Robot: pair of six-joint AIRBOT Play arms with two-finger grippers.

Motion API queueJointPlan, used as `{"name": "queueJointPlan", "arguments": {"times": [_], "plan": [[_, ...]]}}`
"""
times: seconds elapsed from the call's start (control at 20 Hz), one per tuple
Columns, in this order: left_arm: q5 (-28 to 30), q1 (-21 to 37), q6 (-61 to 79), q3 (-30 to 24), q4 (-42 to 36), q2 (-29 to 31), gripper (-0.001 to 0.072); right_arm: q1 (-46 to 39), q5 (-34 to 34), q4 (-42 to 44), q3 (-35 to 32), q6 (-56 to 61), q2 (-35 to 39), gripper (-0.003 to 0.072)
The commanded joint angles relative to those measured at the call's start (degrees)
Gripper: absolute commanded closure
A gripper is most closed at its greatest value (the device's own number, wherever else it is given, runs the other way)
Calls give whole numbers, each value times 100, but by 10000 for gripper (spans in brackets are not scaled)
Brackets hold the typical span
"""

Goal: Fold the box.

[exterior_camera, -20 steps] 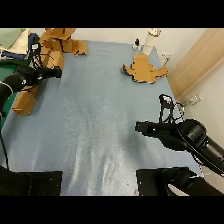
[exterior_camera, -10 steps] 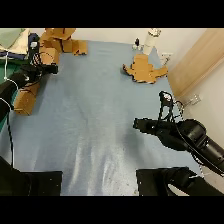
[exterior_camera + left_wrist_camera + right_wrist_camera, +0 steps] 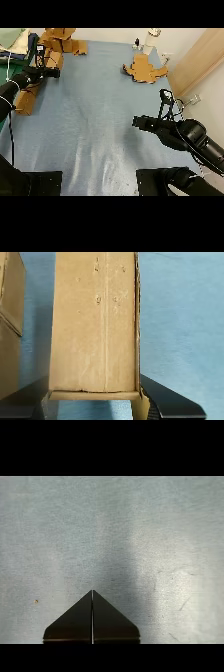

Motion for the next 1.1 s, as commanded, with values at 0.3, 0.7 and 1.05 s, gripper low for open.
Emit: {"name": "queueJointPlan", "arguments": {"times": [0.3, 0.7, 1.05], "plan": [[-1707, 367, -3191, 74, 3259, -9, 180, -2, 20, 0, 7, 2, 2, 685], [-2334, 256, -3960, 483, 4444, -9, 180, -2, 37, 9, 7, 2, 2, 685], [-2328, 114, -3974, 483, 4459, -9, 39, -2, 37, 22, 7, 2, 2, 685]]}}
